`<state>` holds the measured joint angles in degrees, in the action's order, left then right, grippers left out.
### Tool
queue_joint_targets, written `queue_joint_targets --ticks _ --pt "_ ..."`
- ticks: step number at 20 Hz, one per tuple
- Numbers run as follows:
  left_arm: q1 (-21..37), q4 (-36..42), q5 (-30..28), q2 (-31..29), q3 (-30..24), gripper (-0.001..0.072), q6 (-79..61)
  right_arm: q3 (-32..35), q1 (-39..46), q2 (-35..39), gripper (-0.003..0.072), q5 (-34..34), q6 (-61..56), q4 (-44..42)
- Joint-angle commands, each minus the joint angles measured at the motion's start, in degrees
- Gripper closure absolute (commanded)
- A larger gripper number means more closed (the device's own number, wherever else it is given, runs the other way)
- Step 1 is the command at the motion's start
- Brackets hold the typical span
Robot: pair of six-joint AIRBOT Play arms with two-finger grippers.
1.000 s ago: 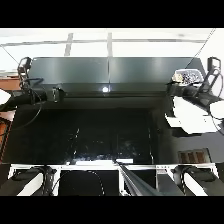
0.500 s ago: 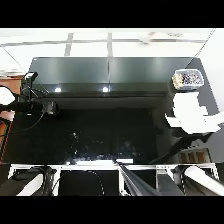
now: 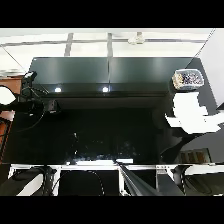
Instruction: Fold the box and place the chain.
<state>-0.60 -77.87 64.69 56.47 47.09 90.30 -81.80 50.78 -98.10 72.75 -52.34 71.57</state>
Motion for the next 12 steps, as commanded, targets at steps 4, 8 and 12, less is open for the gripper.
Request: queue_joint_targets --ticks 4,8,12 --pt "-0.02 0.85 -0.09 0.02 0.04 0.0000 0.15 -1.68 -0.66 -3.10 0.0250 6.73 4.76 -0.26" --pt "-0.02 0.83 -0.09 0.02 0.04 0.0000 0.15 -1.60 -0.76 -1.66 0.0671 12.24 4.61 -6.56" --pt "-0.02 0.79 -0.13 0.02 0.04 -0.0001 0.15 3.48 -1.75 7.23 0.0671 10.95 4.61 -11.65"
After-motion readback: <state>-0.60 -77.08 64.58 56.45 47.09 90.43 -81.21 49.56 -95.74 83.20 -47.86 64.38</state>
